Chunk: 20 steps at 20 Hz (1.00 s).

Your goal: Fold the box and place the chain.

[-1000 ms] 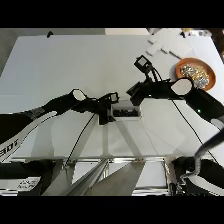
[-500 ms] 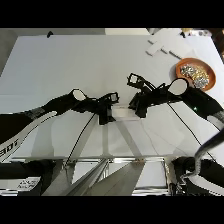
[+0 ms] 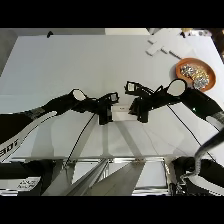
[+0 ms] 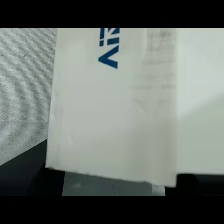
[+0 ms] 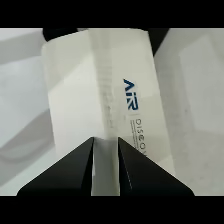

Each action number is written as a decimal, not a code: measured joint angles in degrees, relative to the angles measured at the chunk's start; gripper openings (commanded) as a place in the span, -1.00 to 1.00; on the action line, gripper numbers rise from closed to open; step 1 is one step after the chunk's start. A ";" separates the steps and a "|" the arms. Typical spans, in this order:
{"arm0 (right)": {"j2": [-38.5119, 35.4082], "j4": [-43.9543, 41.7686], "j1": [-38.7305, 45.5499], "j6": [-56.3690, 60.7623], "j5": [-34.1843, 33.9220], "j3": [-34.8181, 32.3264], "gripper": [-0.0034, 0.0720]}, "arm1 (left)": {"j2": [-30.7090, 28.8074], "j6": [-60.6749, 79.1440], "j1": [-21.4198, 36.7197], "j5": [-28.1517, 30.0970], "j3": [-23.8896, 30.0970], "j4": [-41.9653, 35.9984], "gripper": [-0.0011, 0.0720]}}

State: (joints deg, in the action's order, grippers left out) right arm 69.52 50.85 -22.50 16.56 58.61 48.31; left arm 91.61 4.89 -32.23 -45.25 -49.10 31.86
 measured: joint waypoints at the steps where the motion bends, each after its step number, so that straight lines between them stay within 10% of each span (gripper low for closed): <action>1: 0.00 0.00 -0.15 -0.09 -0.09 -0.04 -0.43 | 0.00 0.00 0.00 0.00 0.00 -0.02 -0.94; 20: 0.00 2.80 -0.61 1.38 -5.38 -0.24 -0.65 | 0.00 -0.13 0.00 0.00 0.00 -0.11 -0.94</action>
State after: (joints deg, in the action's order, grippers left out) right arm 69.52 53.65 -23.11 17.93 53.23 48.07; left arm 91.61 4.75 -32.23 -45.25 -49.10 31.75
